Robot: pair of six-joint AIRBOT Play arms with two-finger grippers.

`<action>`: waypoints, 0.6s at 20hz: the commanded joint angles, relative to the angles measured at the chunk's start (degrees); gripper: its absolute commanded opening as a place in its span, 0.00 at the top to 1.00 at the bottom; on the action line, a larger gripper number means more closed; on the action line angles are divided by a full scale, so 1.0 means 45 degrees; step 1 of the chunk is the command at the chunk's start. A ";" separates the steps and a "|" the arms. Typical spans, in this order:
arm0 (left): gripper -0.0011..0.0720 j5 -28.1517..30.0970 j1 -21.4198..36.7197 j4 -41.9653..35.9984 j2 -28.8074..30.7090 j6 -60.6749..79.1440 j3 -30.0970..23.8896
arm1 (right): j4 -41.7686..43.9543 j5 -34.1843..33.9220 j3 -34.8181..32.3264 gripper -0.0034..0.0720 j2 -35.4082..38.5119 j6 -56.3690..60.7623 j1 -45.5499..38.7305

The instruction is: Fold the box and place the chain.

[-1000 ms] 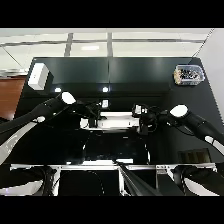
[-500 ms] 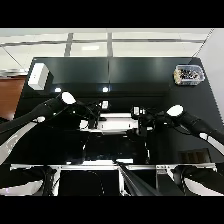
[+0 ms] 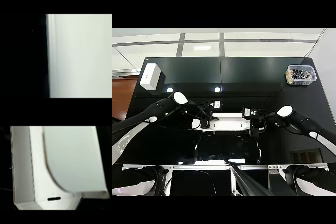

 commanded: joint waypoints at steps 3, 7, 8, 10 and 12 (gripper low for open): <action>0.95 0.0078 0.0000 0.0005 0.0000 -0.0005 0.0000 | -0.0923 -0.0607 0.0155 0.02 -0.0185 0.0918 0.0544; 0.95 0.0073 0.0000 0.0005 0.0000 -0.0005 0.0000 | -0.0976 -0.0753 0.0175 0.02 -0.0209 0.1098 0.0593; 0.95 0.0073 0.0000 0.0005 0.0000 -0.0005 0.0000 | -0.0976 -0.0767 0.0175 0.02 -0.0209 0.1103 0.0593; 0.95 0.0073 0.0000 0.0005 0.0000 -0.0005 0.0000 | -0.0976 -0.0787 0.0175 0.02 -0.0209 0.1122 0.0597; 0.95 0.0073 0.0000 0.0005 0.0000 -0.0005 0.0000 | -0.0976 -0.0787 0.0180 0.02 -0.0209 0.1132 0.0593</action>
